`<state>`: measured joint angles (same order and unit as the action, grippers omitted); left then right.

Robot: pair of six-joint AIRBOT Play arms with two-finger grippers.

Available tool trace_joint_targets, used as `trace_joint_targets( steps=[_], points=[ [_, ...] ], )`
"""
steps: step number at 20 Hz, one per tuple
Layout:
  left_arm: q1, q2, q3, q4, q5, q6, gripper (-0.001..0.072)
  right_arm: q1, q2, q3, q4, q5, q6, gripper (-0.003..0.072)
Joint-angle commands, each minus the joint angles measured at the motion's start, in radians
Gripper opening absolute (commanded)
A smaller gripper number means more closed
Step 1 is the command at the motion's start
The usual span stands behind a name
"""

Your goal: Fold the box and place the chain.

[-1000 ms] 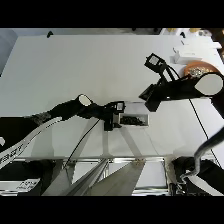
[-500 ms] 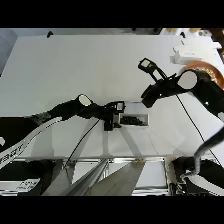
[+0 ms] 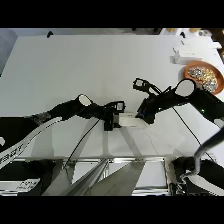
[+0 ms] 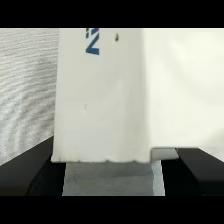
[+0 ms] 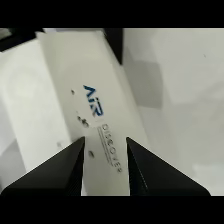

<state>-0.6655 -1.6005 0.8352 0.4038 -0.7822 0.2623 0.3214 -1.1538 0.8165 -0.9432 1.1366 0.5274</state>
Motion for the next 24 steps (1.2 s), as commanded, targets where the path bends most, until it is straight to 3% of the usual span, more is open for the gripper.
trace_joint_targets(
  steps=[1,12,15,18,19,24],
  points=[
    [0.001,0.001,0.000,0.000,0.000,0.000,0.0276,0.004,0.003,-0.008,0.108,0.057,-0.140,0.0302],
    [0.001,0.001,0.000,0.000,0.000,0.000,0.0276,0.058,0.003,-0.034,-0.032,-0.053,-0.170,0.0296],
    [0.001,0.001,0.000,0.000,0.000,0.000,0.0276,0.058,0.003,-0.035,-0.032,-0.052,-0.170,0.0165],
    [0.001,0.001,0.000,0.000,0.000,0.000,0.0276,0.058,0.003,-0.035,-0.032,-0.051,-0.170,0.0150],
    [0.001,0.001,0.000,0.000,0.000,0.000,0.0276,0.058,0.003,-0.035,-0.032,-0.049,-0.170,0.0107],
    [0.001,0.001,0.000,0.000,0.000,0.000,0.0276,0.058,0.003,-0.035,-0.032,-0.049,-0.165,0.0098]
  ],
)
